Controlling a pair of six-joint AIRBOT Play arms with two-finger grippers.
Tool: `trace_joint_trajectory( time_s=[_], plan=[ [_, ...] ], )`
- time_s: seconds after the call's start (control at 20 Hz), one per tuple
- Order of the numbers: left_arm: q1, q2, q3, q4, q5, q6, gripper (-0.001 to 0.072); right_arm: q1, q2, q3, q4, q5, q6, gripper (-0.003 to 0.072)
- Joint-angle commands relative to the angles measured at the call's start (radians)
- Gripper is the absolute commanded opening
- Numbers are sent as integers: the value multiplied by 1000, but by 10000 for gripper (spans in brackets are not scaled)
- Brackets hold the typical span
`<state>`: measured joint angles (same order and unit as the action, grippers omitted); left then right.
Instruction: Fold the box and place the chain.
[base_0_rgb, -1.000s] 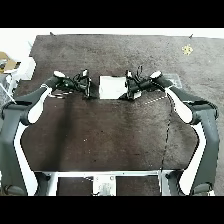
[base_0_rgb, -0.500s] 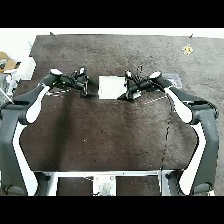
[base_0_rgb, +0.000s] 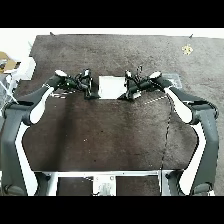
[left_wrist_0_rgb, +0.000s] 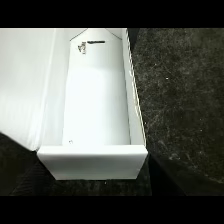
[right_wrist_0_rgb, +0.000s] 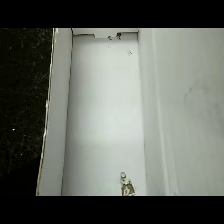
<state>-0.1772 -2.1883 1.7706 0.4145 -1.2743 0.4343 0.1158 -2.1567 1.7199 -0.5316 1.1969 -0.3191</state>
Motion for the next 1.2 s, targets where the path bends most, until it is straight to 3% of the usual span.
trace_joint_trajectory(
  time_s=[0.0, 0.2, 0.75, 0.8, 0.85, 1.15],
  plan=[
    [-19, -14, 1, -8, 21, 13, 715, -1, 1, 0, 1, 0, 1, 439],
    [-41, -28, 1, -29, 97, 12, 715, -1, 1, 0, 1, 0, 1, 439],
    [-39, -32, 1, -31, 77, 8, 713, -1, 1, 0, 1, 0, 1, 439],
    [-39, -32, 1, -31, 77, -10, 627, -1, 1, 0, 1, 0, 1, 439],
    [-39, -32, 1, -31, 76, -17, 593, -1, 1, 0, 1, 0, 1, 439],
    [-39, -32, 1, -31, 60, -16, 592, -1, 1, 0, 1, 0, 1, 439]
  ],
)
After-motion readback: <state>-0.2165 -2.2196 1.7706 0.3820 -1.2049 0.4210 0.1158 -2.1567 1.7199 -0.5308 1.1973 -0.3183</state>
